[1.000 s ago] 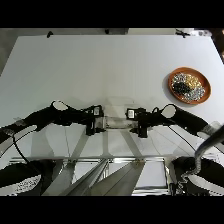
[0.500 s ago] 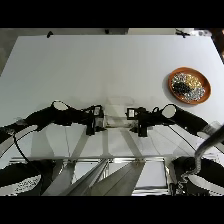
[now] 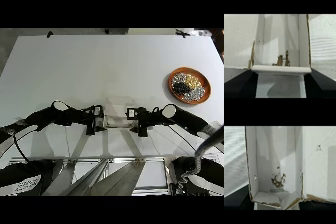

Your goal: Fold the box and place the chain.

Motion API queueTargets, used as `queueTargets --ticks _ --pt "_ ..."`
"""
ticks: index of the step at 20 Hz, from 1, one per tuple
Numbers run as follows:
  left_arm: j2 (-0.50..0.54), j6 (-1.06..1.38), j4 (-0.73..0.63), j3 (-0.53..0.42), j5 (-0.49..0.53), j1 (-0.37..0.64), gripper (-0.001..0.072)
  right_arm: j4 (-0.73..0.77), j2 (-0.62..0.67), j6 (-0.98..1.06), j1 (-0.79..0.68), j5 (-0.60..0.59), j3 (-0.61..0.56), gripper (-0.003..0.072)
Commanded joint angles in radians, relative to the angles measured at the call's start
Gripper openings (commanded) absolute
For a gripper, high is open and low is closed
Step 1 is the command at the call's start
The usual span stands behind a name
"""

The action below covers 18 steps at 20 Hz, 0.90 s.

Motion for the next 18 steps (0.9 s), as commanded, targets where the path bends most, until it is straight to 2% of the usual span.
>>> queueTargets --ticks 1,18 --pt "0.000 -0.005 0.000 0.000 -0.003 0.000 0.0270 0.000 0.000 0.001 0.001 0.001 0.000 0.0399" --pt "0.000 -0.005 0.000 0.000 -0.003 0.000 0.0270 0.001 0.000 0.000 0.001 0.000 0.000 0.0398"
